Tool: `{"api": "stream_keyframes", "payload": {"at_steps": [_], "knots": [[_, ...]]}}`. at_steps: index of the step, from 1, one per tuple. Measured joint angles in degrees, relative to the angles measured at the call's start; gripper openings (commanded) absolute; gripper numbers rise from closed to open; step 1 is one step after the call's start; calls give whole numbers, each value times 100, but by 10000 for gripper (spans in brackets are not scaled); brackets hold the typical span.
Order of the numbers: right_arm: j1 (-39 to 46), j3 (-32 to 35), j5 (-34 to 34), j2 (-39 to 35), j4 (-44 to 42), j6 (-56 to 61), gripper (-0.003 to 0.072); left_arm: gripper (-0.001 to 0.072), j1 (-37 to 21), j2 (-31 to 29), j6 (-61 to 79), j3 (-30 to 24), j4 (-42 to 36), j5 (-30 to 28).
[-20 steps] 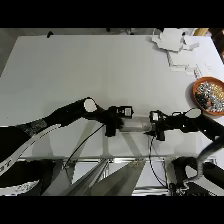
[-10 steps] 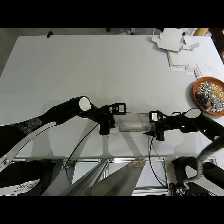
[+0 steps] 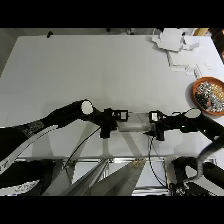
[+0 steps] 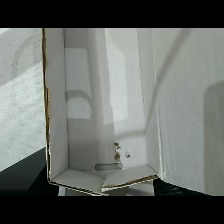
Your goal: Fold the box and place the chain.
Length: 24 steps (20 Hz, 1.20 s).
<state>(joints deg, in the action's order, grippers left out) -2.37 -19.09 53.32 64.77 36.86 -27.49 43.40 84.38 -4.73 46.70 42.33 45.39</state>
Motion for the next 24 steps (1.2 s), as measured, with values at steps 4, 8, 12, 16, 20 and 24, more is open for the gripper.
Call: {"api": "stream_keyframes", "payload": {"at_steps": [4,8,12,16,20,24], "knots": [[0,0,0,0,0,0,435,66,11,-70,131,-7,-7,-37],[0,0,0,0,0,0,435,153,-37,-214,168,-13,129,-52],[0,0,0,0,0,0,435,151,33,-258,184,-48,186,-61],[0,0,0,0,0,0,435,148,127,-269,251,-61,81,-227],[0,0,0,0,0,0,435,148,247,-269,415,-63,-184,-496],[2,0,0,0,2,-2,435,150,385,-219,466,-63,-422,-704]]}}
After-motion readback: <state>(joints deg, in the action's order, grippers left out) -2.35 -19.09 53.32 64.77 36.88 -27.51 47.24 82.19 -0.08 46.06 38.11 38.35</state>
